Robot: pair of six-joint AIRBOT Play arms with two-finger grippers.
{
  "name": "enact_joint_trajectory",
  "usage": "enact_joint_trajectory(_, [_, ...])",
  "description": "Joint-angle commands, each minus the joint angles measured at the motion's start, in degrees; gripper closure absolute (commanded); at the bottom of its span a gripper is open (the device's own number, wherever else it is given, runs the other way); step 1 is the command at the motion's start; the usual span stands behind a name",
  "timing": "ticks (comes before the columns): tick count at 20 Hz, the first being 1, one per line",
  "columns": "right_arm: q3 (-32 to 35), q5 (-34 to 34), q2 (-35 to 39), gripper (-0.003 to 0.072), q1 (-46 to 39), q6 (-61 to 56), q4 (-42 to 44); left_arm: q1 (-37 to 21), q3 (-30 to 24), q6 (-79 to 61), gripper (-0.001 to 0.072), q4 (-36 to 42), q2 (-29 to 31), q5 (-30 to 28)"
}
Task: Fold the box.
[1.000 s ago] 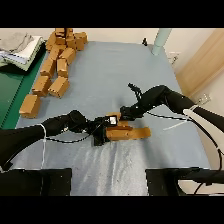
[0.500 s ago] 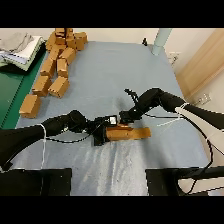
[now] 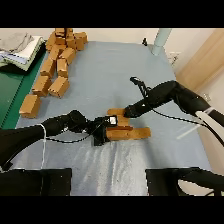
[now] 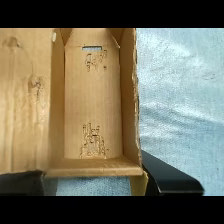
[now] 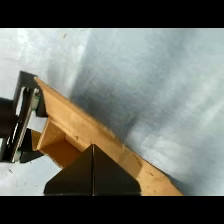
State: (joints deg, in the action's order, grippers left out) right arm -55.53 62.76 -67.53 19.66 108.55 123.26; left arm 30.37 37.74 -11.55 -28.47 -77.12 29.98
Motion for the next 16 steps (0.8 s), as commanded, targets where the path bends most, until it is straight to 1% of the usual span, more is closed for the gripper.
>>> enact_joint_trajectory(1, [2.6, 1.8, 9.9, 0.0684, 0.0, 1.7, -3.7, 0.0, 0.0, 0.0, 0.0308, 0.0, 0.0, 0.0])
enact_joint_trajectory(3, [8.0, 2.4, 16.3, 0.0684, 0.1, 5.6, -3.3, 0.0, 0.0, 0.0, 0.0308, 0.0, 0.0, 0.0])
enact_joint_trajectory(4, [11.0, 3.5, 19.2, 0.0683, 0.1, 11.2, -2.9, 0.0, 0.0, 0.0, 0.0308, 0.0, 0.0, 0.0])
enact_joint_trajectory(5, [13.9, 4.3, 21.7, 0.0659, 0.1, 16.0, -3.4, 0.0, 0.0, 0.0, 0.0308, 0.0, 0.0, 0.0])
enact_joint_trajectory(7, [18.0, 3.2, 24.5, 0.0108, 0.1, 21.6, -8.0, 0.0, 0.0, 0.0, 0.0308, 0.0, 0.0, 0.0])
enact_joint_trajectory(9, [20.3, 1.0, 24.0, 0.0098, 0.1, 26.6, -14.5, 0.0, 0.0, 0.0, 0.0308, 0.0, 0.0, 0.0])
enact_joint_trajectory(10, [21.1, -1.0, 23.2, 0.0097, 0.1, 29.2, -16.1, 0.0, 0.0, 0.0, 0.0308, 0.0, 0.0, 0.0])
enact_joint_trajectory(13, [22.4, -8.5, 19.4, 0.0097, 0.1, 38.4, -15.8, 0.0, 0.0, 0.0, 0.0308, 0.0, 0.0, 0.0])
enact_joint_trajectory(14, [22.5, -10.6, 18.3, 0.0097, 0.1, 42.6, -14.2, 0.0, 0.0, 0.0, 0.0308, 0.0, 0.0, 0.0])
enact_joint_trajectory(16, [22.5, -12.6, 16.0, 0.0098, 0.1, 50.3, -11.1, 0.0, 0.0, 0.0, 0.0308, 0.0, 0.0, 0.0])
